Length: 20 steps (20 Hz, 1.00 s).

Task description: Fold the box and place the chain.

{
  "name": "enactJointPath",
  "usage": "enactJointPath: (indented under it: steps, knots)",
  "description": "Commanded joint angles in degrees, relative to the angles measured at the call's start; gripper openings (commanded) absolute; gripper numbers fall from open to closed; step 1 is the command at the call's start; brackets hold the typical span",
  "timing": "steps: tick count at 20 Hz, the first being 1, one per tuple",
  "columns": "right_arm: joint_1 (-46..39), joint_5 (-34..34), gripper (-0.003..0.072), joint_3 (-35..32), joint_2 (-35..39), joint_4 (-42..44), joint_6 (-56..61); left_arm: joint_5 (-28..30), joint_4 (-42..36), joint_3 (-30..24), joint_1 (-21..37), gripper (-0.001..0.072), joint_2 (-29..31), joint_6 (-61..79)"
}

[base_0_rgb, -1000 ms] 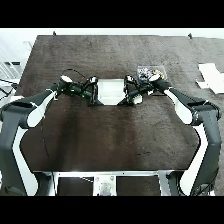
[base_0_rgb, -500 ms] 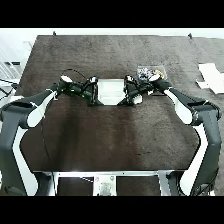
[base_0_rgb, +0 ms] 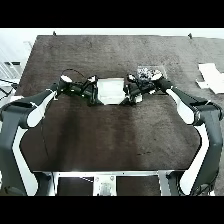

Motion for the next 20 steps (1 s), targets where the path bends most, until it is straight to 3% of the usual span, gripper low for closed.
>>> enactJointPath:
  steps: [1,11,14,15,16,17,20]
  knots:
    - [-1.3,0.9,0.072,0.0,1.4,-4.4,3.1,-0.2,0.2,0.0,0.0,0.0408,0.0,0.1]
    - [-8.7,4.3,0.072,0.0,8.4,-6.4,6.3,-0.2,0.2,0.0,0.0,0.0407,0.0,0.1]
    - [-9.9,10.0,0.072,0.0,10.2,0.5,6.3,-0.2,0.2,0.0,0.0,0.0407,0.0,0.1]
    - [-9.8,12.8,0.0591,0.0,10.2,4.6,6.2,-0.2,0.2,0.0,0.0,0.0407,0.0,0.1]
    - [-9.7,15.2,0.0257,0.0,10.2,7.8,6.2,-0.3,0.2,0.0,0.0,0.0408,0.0,0.1]
    - [-9.3,17.0,0.0018,-0.2,10.2,11.0,6.2,-0.3,0.2,0.0,0.0,0.0407,0.0,0.1]
    - [-7.1,14.1,0.0007,-2.0,10.1,16.3,9.7,-0.2,0.2,0.0,0.0,0.0407,0.0,0.1]
